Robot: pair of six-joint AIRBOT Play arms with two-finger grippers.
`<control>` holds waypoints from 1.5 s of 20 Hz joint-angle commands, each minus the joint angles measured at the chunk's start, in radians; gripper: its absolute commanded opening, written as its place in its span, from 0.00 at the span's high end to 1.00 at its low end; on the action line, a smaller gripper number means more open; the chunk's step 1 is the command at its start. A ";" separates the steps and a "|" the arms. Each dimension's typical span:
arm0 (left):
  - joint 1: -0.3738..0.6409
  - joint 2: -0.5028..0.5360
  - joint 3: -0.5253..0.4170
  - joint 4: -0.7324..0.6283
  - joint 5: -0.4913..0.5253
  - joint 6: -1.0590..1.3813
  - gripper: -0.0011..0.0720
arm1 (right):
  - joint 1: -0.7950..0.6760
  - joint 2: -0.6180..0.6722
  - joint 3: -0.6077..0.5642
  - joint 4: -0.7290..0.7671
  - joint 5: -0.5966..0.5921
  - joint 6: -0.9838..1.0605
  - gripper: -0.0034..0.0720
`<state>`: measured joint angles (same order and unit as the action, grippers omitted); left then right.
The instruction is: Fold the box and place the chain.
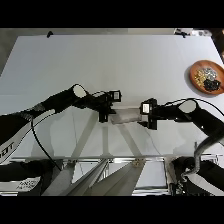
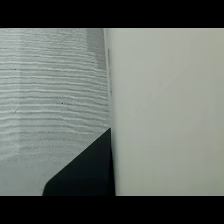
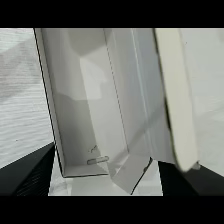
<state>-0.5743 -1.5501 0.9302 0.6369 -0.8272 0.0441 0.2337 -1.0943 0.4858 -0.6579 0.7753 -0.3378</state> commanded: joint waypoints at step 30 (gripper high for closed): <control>-0.001 0.000 0.001 0.000 0.000 0.000 0.97 | 0.039 -0.100 -0.031 0.045 0.014 0.015 0.07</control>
<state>-0.5747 -1.5497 0.9298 0.6373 -0.8318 0.0444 0.2615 -1.1927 0.4660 -0.6098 0.8043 -0.3229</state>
